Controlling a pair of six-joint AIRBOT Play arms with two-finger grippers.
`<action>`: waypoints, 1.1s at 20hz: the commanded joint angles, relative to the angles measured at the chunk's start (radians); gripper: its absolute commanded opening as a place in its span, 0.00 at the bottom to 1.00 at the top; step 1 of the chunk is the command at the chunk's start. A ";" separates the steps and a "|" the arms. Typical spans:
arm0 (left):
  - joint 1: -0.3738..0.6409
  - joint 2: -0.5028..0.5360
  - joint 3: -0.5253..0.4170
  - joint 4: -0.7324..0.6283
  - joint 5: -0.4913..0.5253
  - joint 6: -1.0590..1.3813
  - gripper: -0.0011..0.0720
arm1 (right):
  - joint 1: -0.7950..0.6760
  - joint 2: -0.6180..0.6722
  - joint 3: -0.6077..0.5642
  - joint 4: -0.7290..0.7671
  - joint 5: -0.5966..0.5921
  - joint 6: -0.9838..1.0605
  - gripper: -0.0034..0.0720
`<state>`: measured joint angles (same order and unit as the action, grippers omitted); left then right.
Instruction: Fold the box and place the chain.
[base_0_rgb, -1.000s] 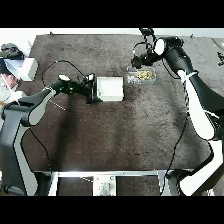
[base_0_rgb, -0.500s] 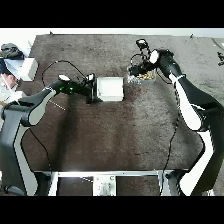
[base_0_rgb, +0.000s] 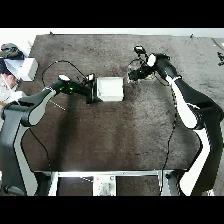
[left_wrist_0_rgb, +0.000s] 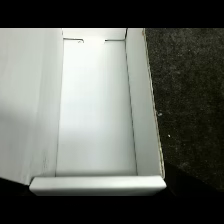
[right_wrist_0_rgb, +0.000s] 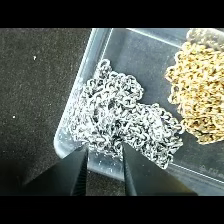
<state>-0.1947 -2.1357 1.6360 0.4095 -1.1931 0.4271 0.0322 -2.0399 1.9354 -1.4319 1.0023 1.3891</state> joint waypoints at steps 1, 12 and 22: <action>0.000 0.000 0.000 0.000 0.000 0.000 0.39 | 0.004 -0.010 0.000 0.022 0.021 -0.011 0.40; 0.000 0.000 0.000 0.000 0.000 0.000 0.39 | 0.010 -0.026 0.006 0.039 0.006 -0.036 0.32; 0.000 0.000 0.000 0.000 0.000 0.000 0.39 | 0.010 0.103 0.054 -0.049 0.029 0.021 0.04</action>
<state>-0.1947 -2.1357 1.6360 0.4091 -1.1931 0.4271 0.0418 -1.9930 1.9808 -1.4666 1.0134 1.4036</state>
